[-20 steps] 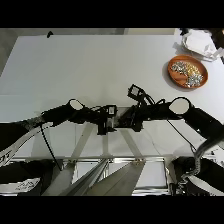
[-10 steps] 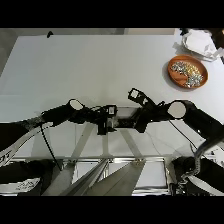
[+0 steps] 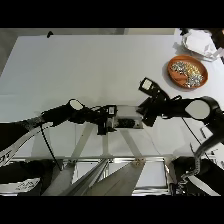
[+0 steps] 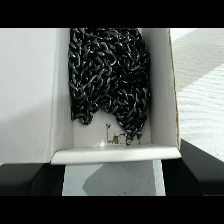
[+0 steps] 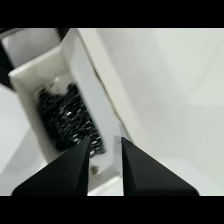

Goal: Fold the box and place the chain.

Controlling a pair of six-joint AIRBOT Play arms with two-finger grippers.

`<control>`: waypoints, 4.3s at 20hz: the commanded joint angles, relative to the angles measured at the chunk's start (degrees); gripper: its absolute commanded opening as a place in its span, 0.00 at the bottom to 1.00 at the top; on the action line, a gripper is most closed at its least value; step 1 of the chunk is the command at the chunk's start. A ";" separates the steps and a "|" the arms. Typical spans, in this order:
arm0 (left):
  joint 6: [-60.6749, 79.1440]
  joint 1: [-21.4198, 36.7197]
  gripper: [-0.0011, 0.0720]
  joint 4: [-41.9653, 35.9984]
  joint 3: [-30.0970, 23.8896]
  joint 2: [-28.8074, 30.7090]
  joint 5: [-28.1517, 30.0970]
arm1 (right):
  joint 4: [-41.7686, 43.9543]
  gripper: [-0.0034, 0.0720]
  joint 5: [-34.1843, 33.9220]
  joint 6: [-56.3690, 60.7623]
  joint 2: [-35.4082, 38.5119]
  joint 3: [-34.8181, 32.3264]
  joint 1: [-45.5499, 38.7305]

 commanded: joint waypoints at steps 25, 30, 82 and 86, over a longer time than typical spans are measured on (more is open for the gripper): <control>0.02 0.02 0.52 0.02 -0.02 0.04 0.00 | 14.80 0.31 11.26 -26.53 -17.20 4.63 -5.07; 0.02 0.02 0.52 0.02 -0.02 0.04 0.00 | 19.19 0.31 6.93 -28.55 -15.21 5.27 -6.21; 0.02 0.02 0.52 0.02 -0.02 0.04 0.00 | 14.32 0.49 1.27 -29.27 -10.23 -6.47 -3.39; 0.02 0.02 0.52 0.02 -0.02 0.04 0.00 | 14.67 0.49 -0.66 -29.24 -10.23 -7.34 -3.39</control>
